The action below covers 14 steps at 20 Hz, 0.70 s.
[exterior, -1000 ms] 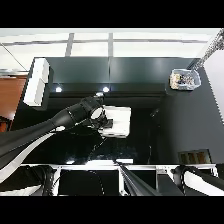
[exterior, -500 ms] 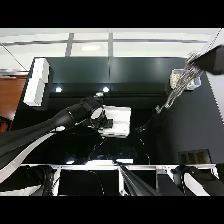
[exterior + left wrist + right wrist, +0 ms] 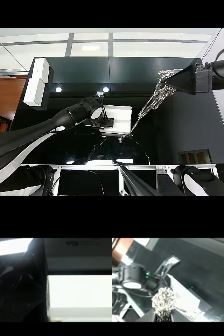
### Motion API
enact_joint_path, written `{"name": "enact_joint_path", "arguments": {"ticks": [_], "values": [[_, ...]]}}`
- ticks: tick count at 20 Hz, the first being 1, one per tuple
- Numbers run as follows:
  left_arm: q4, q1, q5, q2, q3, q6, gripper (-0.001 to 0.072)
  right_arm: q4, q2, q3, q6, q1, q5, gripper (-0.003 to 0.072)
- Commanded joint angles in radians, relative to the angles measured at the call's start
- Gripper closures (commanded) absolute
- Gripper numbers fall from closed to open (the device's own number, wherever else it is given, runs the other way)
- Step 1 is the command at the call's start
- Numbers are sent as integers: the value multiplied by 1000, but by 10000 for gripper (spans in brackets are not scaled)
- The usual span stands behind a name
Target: Fold the box and place the chain.
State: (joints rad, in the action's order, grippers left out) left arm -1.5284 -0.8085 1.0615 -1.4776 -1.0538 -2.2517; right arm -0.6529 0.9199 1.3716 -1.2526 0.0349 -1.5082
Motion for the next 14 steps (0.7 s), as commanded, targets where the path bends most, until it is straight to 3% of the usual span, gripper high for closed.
{"name": "enact_joint_path", "arguments": {"ticks": [1, 10, 14], "values": [[0, 1, -14, 0, 0, 0, 680, 28, 0, -7, 4, 45, 16, 670], [0, 1, -14, -1, 0, 0, 680, 36, 71, -18, 0, 189, 132, 669], [0, 1, -14, -3, 0, 0, 680, 21, 128, -146, 1, 276, 220, 669]]}}
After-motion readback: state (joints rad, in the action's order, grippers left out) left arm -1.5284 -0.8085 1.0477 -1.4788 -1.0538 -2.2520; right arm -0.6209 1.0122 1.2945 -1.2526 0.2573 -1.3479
